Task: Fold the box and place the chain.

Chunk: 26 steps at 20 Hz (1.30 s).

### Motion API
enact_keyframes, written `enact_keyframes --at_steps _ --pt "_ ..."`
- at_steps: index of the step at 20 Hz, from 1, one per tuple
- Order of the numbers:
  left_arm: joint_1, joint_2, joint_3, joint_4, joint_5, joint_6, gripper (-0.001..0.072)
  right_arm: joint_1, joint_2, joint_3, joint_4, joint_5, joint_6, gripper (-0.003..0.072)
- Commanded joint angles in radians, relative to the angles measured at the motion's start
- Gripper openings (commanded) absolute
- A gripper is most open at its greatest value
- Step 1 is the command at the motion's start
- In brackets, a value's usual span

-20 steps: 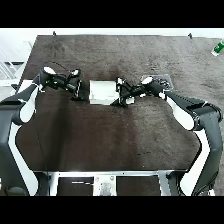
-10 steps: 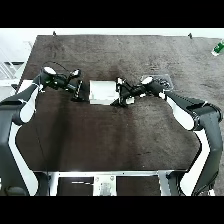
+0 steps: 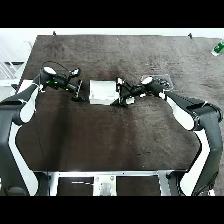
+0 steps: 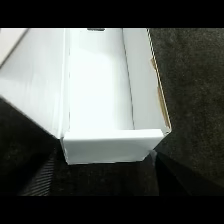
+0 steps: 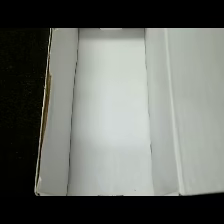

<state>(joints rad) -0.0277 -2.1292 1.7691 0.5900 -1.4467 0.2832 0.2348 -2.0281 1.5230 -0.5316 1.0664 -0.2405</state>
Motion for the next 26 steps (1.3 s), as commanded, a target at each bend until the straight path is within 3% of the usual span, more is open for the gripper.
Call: enact_keyframes --at_steps 1,14,19,26 --pt "0.0 0.0 0.0 0.032 -0.014 -0.016 0.072 0.001 0.0 0.0 0.0 0.0 0.0 0.0573" --pt "-0.029 0.0 0.0 0.031 0.05 -0.048 0.0718 0.001 0.0 0.0 0.0 0.0 0.0 0.0573" --pt "-0.047 0.0 0.0 0.019 0.163 -0.046 0.0715 0.001 0.0 0.0 0.0 0.0 0.0 0.0573" --pt "-0.055 0.0 0.0 0.01 0.139 0.034 0.0716 0.001 0.0 0.0 0.0 0.0 0.0 0.0573"
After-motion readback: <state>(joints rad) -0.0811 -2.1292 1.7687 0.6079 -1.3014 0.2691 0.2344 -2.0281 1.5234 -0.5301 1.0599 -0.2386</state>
